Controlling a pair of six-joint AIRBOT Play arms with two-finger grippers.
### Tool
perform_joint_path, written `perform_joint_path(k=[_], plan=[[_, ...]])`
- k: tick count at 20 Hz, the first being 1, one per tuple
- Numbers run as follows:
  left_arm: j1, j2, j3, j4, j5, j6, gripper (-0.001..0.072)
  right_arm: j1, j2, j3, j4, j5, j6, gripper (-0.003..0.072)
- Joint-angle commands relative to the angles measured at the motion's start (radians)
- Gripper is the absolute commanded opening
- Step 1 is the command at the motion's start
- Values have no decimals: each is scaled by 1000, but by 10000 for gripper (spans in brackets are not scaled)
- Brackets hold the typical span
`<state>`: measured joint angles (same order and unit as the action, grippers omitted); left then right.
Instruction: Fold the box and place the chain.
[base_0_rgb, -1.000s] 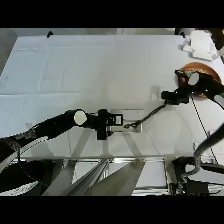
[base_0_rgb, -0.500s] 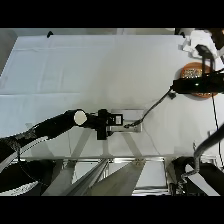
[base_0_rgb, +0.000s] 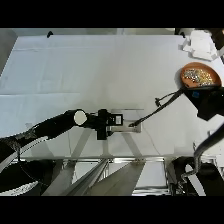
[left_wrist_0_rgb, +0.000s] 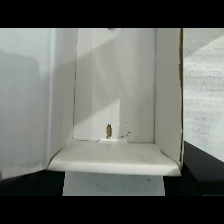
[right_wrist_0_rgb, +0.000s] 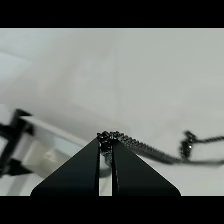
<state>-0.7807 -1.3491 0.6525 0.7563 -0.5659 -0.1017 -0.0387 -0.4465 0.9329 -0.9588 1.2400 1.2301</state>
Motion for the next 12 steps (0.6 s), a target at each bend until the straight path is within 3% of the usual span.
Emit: perform_joint_path(k=[1, 6, 12], plan=[[0, 0, 0, 0, 0, 0, 348, 0, 61, 1, 193, 80, -65, 16], [0, 0, 0, 0, 0, 0, 348, 0, 62, -30, 205, 119, -80, 16], [0, 0, 0, 0, 0, 0, 348, 0, 62, -310, 268, 108, -167, 16]])
